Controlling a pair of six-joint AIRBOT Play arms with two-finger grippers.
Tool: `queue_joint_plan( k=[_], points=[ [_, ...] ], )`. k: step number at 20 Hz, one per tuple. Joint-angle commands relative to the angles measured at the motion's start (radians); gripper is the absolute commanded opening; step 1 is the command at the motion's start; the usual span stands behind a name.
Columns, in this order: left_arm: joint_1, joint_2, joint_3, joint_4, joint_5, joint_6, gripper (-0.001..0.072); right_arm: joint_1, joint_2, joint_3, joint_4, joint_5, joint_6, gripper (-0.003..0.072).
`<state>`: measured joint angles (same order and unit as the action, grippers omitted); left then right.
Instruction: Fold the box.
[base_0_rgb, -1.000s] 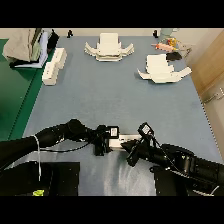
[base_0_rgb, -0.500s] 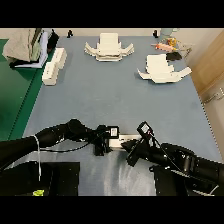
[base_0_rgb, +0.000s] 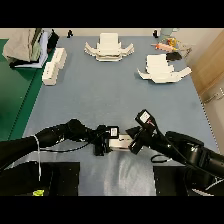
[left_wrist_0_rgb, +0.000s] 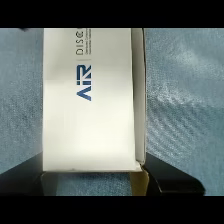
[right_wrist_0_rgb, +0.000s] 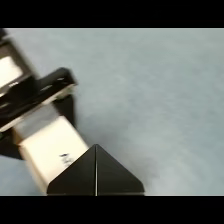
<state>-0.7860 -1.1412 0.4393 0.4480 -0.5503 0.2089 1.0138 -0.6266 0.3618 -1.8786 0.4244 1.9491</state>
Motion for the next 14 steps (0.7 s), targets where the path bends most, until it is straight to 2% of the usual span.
queue_joint_plan(
  k=[1, 5, 9, 11, 14],
  points=[
    [0.000, 0.000, 0.000, 0.000, 0.000, 0.000, 0.0517, -0.093, 0.002, 0.097, -0.064, 0.321, -0.013, 0.0007],
    [0.000, 0.000, 0.000, 0.000, 0.000, 0.000, 0.0517, -0.250, -0.005, 0.215, -0.050, 0.586, 0.074, 0.0007],
    [0.000, 0.000, 0.000, 0.000, -0.007, 0.000, 0.0517, -0.392, -0.106, 0.288, 0.066, 0.774, 0.120, 0.0007],
    [0.000, 0.000, 0.000, 0.000, -0.007, 0.000, 0.0517, -0.443, -0.193, 0.296, 0.152, 0.828, 0.124, 0.0007],
    [0.000, 0.000, 0.004, 0.000, -0.005, 0.000, 0.0517, -0.462, -0.306, 0.296, 0.189, 0.826, 0.209, 0.0007]
  ],
)
